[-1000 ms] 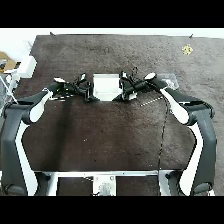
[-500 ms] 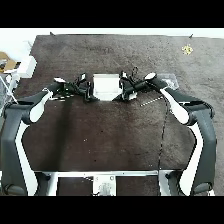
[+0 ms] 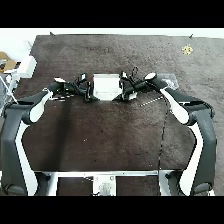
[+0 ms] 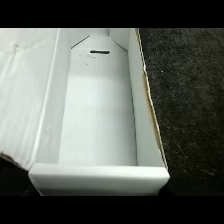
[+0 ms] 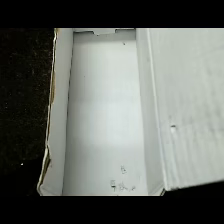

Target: Fold the box and place the chain.

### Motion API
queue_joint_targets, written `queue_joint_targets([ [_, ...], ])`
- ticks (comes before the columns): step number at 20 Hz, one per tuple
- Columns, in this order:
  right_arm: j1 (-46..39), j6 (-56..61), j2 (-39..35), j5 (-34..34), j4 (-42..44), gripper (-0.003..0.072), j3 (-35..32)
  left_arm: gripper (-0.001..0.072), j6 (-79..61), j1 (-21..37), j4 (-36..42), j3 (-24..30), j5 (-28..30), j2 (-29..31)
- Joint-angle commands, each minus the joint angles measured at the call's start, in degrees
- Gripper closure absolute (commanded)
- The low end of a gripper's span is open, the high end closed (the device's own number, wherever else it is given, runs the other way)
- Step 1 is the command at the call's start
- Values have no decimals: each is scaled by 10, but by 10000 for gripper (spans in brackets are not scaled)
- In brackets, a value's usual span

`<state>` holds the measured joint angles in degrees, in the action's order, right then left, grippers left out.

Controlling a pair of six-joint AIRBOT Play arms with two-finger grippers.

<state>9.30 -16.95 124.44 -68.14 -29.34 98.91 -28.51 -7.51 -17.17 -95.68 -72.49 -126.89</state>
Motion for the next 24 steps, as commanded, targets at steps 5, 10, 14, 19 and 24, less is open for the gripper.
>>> queue_joint_targets([
  [5, 0, 0, 0, 0, 0, 230, 0, 314, 0, 0, 0, 0, 1, 0],
  [10, 0, 0, 0, 0, 0, 230, 0, 314, 0, 0, 0, 0, 1, 0],
  [14, 0, 0, 0, 0, 0, 230, 0, 314, 0, 0, 0, 0, 0, 0],
  [19, -2, -1, -2, 0, 0, -1, 0, 314, 0, 0, 0, 0, 0, 0],
  [24, -17, 1, -8, -18, -5, -2, 1, 314, 0, 0, 0, 0, 0, 0],
])
